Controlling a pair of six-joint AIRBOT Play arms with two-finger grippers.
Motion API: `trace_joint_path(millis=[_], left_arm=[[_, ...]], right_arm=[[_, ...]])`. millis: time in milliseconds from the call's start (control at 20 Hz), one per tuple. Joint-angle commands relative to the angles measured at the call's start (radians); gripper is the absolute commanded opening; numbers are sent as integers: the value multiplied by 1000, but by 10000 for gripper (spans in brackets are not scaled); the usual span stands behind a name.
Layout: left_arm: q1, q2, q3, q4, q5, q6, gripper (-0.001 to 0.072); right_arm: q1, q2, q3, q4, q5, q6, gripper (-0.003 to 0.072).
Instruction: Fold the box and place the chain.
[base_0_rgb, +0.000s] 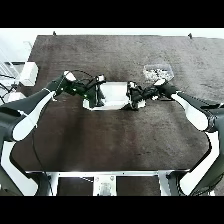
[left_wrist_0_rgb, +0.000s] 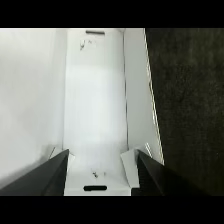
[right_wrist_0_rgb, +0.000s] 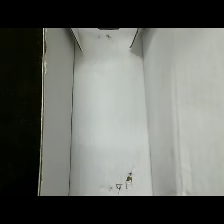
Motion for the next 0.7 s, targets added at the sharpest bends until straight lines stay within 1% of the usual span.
trace_joint_path(millis=[0, 50, 150, 350, 400, 450, 500, 550, 600, 650], left_arm=[[0, 0, -9, -22, 15, 4, 507], [0, 0, -9, -22, 15, 4, 508], [0, 0, -9, -24, 16, 2, 710], [0, 0, -9, -20, 18, -4, 706], [0, 0, -9, -13, 18, -4, 665], [1, 0, -9, -4, 11, -3, 480], [2, 0, -9, 10, 2, 4, 413], [3, 0, -9, 30, -1, 4, 364], [7, 0, -9, 54, -1, 4, 276], [13, 0, -9, 58, -1, 4, 278]], right_arm=[[0, 0, 1, 0, 0, 0, 596], [0, 0, 1, 0, 0, 0, 596], [0, 0, 1, 0, 0, 0, 596], [0, 0, 1, 0, 0, 0, 596], [0, 0, 1, 0, 0, 0, 597], [0, 0, 1, 0, 0, 0, 597], [0, 0, 1, 0, 0, 0, 597], [0, 0, 1, 0, 0, 0, 597], [0, 0, 1, 0, 0, 0, 596], [0, 0, 1, 0, 0, 0, 596]])
